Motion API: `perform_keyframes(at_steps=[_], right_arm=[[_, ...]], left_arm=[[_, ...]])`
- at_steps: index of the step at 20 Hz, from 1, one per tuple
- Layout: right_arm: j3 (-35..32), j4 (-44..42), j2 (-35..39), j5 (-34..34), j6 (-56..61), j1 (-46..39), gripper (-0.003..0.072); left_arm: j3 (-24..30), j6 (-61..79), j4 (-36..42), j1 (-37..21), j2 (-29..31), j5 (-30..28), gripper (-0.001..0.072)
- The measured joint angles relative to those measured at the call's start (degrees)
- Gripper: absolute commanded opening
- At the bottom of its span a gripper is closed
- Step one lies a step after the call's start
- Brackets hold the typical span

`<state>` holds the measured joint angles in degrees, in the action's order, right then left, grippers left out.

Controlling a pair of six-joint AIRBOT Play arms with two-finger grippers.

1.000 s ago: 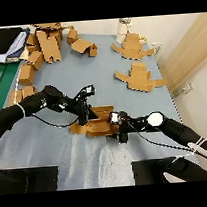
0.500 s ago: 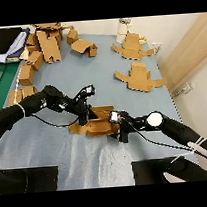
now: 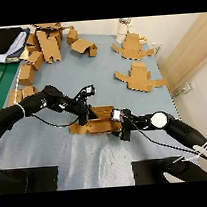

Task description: Fold the box.

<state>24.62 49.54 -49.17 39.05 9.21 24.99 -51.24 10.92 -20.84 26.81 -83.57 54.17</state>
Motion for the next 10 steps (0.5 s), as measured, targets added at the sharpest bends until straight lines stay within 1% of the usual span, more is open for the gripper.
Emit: perform_keyframes(at_steps=[10], right_arm=[[0.1, 1.5, 1.2, -0.1, 3.0, 0.0, 0.072]], left_arm=[[0.0, 0.0, 0.0, 0.0, 0.0, 0.0, 0.0013]])
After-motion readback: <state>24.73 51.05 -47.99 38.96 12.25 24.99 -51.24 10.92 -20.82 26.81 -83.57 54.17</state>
